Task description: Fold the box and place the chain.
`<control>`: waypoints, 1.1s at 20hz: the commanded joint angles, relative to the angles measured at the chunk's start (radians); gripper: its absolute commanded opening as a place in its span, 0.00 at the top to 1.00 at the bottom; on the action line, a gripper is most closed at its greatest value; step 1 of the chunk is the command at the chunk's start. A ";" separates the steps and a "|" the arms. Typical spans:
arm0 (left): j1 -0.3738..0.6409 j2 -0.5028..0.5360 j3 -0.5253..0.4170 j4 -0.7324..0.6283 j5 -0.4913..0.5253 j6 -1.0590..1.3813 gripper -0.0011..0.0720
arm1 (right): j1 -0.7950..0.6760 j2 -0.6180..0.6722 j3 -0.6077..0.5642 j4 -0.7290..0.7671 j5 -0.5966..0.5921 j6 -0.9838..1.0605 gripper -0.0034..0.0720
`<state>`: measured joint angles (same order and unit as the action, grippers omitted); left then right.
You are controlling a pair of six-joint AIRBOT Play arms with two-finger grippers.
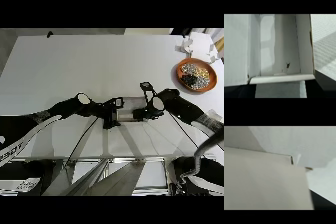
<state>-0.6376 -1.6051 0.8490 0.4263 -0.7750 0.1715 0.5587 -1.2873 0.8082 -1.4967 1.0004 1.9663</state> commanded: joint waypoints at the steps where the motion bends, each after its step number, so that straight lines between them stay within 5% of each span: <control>1: 0.000 0.001 -0.001 0.000 0.000 0.000 0.70 | 0.021 -0.016 0.010 -0.045 -0.024 0.053 0.45; 4: 0.000 0.001 -0.001 0.000 0.000 0.000 0.70 | 0.021 -0.016 0.010 -0.063 -0.019 0.053 0.58; 6: 0.000 0.001 -0.001 0.000 0.000 0.000 0.70 | 0.021 -0.016 0.010 -0.069 -0.012 0.053 0.79; 10: 0.000 0.001 -0.001 0.000 0.000 0.000 0.70 | 0.021 -0.016 0.010 -0.092 0.025 0.053 0.92; 14: 0.000 0.000 -0.001 0.000 0.000 0.000 0.70 | 0.021 -0.020 0.010 -0.105 0.032 0.050 0.93; 16: 0.000 0.001 -0.001 0.000 0.000 0.000 0.70 | 0.021 -0.034 0.010 -0.105 0.030 0.050 0.70; 19: 0.000 0.001 -0.001 0.000 0.000 0.000 0.70 | 0.021 -0.066 0.010 -0.104 0.035 0.050 0.70; 22: 0.000 0.001 -0.001 0.000 0.000 0.000 0.70 | 0.021 -0.077 0.010 -0.105 0.035 0.049 0.83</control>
<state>-0.6376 -1.6051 0.8490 0.4267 -0.7746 0.1722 0.5800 -1.3514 0.8181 -1.5959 1.0267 2.0155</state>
